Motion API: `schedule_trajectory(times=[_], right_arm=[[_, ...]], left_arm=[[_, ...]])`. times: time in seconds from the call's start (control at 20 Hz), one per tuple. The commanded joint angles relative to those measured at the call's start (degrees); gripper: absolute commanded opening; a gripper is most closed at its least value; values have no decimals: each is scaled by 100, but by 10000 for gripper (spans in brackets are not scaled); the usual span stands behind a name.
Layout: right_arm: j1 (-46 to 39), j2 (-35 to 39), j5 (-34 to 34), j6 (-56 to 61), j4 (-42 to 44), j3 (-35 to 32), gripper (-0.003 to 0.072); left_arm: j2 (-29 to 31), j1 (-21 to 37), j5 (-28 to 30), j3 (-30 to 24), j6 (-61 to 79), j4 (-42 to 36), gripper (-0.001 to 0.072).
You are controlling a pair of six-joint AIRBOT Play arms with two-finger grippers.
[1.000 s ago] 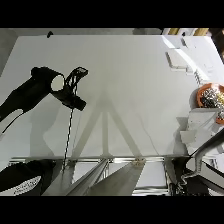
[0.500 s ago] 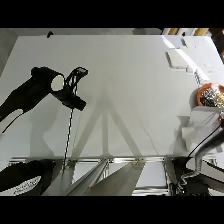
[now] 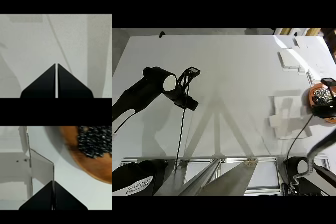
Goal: Fold the box and place the chain.
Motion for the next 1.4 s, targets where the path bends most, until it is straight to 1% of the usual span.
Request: schedule_trajectory(times=[0.0,0.1,0.2,0.3,0.45,0.55,0.6,0.65,0.7,0.75,0.85,0.9,0.95,1.0,1.1,1.35], right_arm=[[1036,485,-109,-76,1429,-400,17],[1567,944,-579,181,1823,-839,17],[2105,1458,-1062,713,1895,-1296,17],[2590,1882,-1344,1069,1891,-1637,17],[3058,2081,-1432,1294,1888,-1810,18],[3189,2076,-1445,1294,1888,-1810,18],[3195,2076,-1436,1294,1893,-1810,18],[3195,2076,-1432,1294,1888,-1810,18],[3195,2076,-1425,1294,1888,-1810,19],[3195,2076,-1408,1294,1891,-1810,19],[3195,2076,-1386,1294,1891,-1810,19],[3195,2076,-1388,1292,1891,-1810,19],[3195,2076,-1388,1292,1888,-1810,19],[3195,2076,-1388,1292,1888,-1810,19],[3195,2076,-1390,1292,1888,-1810,19],[3195,2076,-1390,1290,1888,-1810,19]], left_arm=[[2,2,2,-2,0,0,32],[2,2,4,-2,0,-4,32],[2,2,4,-2,0,-4,32],[2,2,210,-2,0,-7,32],[-2,2,577,-2,2,-22,29],[-2,2,828,-2,-48,-79,29],[-4,2,1056,-2,-133,-238,33],[-9,2,1283,-2,-98,-455,97],[-35,2,1432,-4,289,-863,243],[-83,7,1596,-44,1097,-1709,345],[-282,11,1749,-184,2865,-3626,421],[-442,0,1735,-267,3657,-4503,436],[-601,-2,1670,-334,4227,-5121,456],[-785,-2,1543,-363,4638,-5580,459],[-1071,-2,1303,-363,5018,-6013,510],[-1587,-11,1161,-363,5366,-6575,511]])
